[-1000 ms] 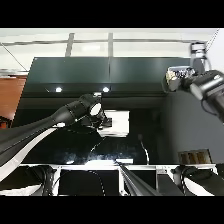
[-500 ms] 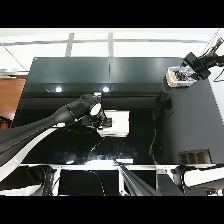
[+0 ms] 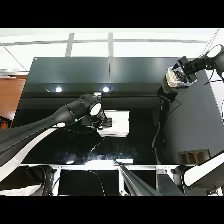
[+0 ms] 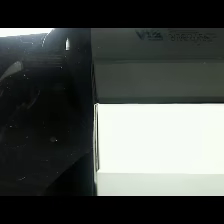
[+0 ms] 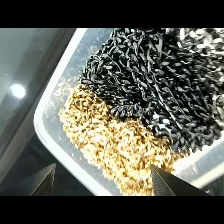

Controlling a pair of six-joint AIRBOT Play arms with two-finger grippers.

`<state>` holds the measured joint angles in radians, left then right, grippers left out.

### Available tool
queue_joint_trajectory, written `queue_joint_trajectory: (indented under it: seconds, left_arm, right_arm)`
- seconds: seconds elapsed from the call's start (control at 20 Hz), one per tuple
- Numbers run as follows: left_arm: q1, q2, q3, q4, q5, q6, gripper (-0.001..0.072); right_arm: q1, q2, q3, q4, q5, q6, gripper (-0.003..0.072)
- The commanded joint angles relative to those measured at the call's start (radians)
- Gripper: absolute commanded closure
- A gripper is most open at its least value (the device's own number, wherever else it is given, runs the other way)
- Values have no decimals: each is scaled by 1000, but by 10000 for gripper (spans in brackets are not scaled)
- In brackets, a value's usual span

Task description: Fold the box and place the chain.

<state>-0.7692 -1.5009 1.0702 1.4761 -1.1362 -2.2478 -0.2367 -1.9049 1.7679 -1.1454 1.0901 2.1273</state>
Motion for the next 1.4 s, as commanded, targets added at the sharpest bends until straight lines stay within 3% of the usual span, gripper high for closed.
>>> queue_joint_trajectory:
  seconds: [0.0, 0.2, 0.25, 0.3, 0.35, 0.4, 0.45, 0.75, 0.95, 1.15, 1.35]
  left_arm:
    - [0, 0, 0, 0, 0, 0, 677]
    - [0, 0, 0, 0, 1, 0, 677]
    - [0, 0, 0, 0, 1, -1, 677]
    - [0, 0, 0, 0, 1, -1, 677]
    - [0, 0, 0, 0, 1, -1, 677]
    - [0, 0, 0, 0, -1, 0, 677]
    - [0, 0, 0, 0, 0, 0, 677]
    - [0, 0, 0, 0, 0, -1, 677]
    - [0, 0, 0, 0, 0, -1, 677]
    - [0, 0, 0, 0, 1, -1, 677]
    - [0, 0, 0, 0, 0, -1, 677]
  right_arm:
    - [-4, -31, 5, 11, -19, 1, 29]
    - [9, -68, 5, 27, -23, -1, 29]
    - [12, -74, 5, 37, -26, -4, 110]
    - [14, -76, 5, 45, -28, -16, 245]
    - [14, -76, 5, 48, -29, -19, 277]
    - [13, -75, 10, 68, -21, -51, 532]
    - [9, -73, 16, 96, -15, -106, 663]
    - [-5, 37, 26, 154, 41, -342, 673]
    - [2, 221, 26, 150, 128, -510, 673]
    - [-9, 431, 26, 145, 117, -578, 675]
    - [-49, 494, 26, 138, 82, -579, 677]
